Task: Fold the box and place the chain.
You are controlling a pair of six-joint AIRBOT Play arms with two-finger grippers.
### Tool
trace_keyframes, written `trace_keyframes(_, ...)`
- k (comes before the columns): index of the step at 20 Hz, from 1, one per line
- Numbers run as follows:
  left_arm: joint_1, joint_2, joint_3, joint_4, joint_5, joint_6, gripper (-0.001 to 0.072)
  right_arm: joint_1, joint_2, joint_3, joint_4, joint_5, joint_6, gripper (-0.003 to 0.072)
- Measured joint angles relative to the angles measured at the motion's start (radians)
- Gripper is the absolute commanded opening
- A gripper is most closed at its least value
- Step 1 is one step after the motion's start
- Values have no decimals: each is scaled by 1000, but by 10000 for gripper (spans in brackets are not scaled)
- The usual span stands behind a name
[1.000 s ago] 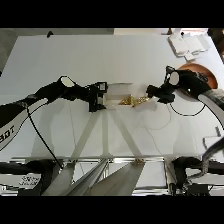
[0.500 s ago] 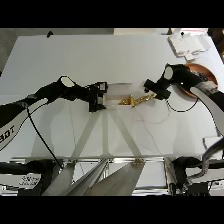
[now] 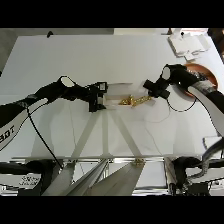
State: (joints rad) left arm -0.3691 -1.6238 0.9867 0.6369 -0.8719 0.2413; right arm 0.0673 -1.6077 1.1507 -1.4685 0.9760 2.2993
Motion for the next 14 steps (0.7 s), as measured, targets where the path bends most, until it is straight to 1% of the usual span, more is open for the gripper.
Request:
trace_keyframes(4,0,0,0,0,0,0,373,30,74,2,-51,-19,-33,7)
trace_keyframes(9,0,0,0,0,0,0,373,109,196,2,-123,2,-194,7)
trace_keyframes(14,0,0,0,0,0,0,373,209,278,2,-140,44,-343,7)
